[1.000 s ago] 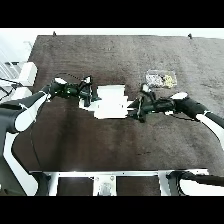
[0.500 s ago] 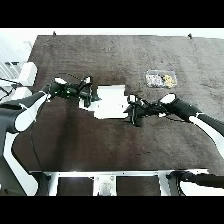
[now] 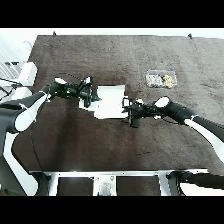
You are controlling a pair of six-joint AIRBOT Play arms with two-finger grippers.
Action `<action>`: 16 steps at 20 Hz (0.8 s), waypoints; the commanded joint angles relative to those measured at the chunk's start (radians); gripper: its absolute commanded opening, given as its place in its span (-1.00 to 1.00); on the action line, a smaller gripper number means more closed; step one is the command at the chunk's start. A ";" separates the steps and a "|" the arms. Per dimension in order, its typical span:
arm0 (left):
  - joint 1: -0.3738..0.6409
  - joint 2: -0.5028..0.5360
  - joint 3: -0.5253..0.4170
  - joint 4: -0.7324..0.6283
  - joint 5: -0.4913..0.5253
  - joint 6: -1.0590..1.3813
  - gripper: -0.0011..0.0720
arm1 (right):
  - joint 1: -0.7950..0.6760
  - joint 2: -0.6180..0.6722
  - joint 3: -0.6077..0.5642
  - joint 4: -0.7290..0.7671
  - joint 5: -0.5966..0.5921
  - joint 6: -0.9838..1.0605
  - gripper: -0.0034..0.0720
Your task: Fold the box and place the chain.
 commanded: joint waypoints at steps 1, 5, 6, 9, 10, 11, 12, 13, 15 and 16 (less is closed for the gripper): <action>0.000 0.000 0.000 0.000 -0.001 0.000 -0.91 | 0.021 0.000 -0.010 -0.008 -0.072 -0.013 0.39; 0.000 0.000 0.000 0.000 -0.001 0.000 -0.91 | 0.031 -0.008 -0.011 -0.011 -0.148 -0.024 0.40; 0.000 0.000 0.000 0.000 -0.001 0.000 -0.91 | 0.031 -0.009 -0.011 -0.011 -0.165 -0.024 0.40; 0.000 0.000 0.000 0.000 0.000 0.000 -0.91 | 0.031 -0.005 -0.008 0.016 -0.188 -0.023 0.40; 0.000 0.000 0.000 0.000 -0.001 0.000 -0.91 | 0.031 0.003 -0.005 0.028 -0.190 -0.023 0.40; 0.000 0.000 0.000 0.000 -0.001 0.000 -0.91 | 0.031 0.020 -0.001 0.037 -0.191 -0.022 0.40; 0.000 0.000 0.000 0.000 0.000 0.000 -0.91 | 0.031 0.038 0.003 0.050 -0.191 -0.019 0.40; 0.000 0.000 0.000 0.000 0.000 0.000 -0.91 | 0.030 0.054 0.005 0.053 -0.195 -0.019 0.40; 0.000 0.000 0.000 0.000 0.000 0.000 -0.91 | 0.029 0.065 0.005 0.053 -0.234 -0.019 0.40; 0.000 0.000 0.000 0.000 0.000 0.000 -0.91 | 0.029 0.065 0.005 0.053 -0.251 -0.019 0.40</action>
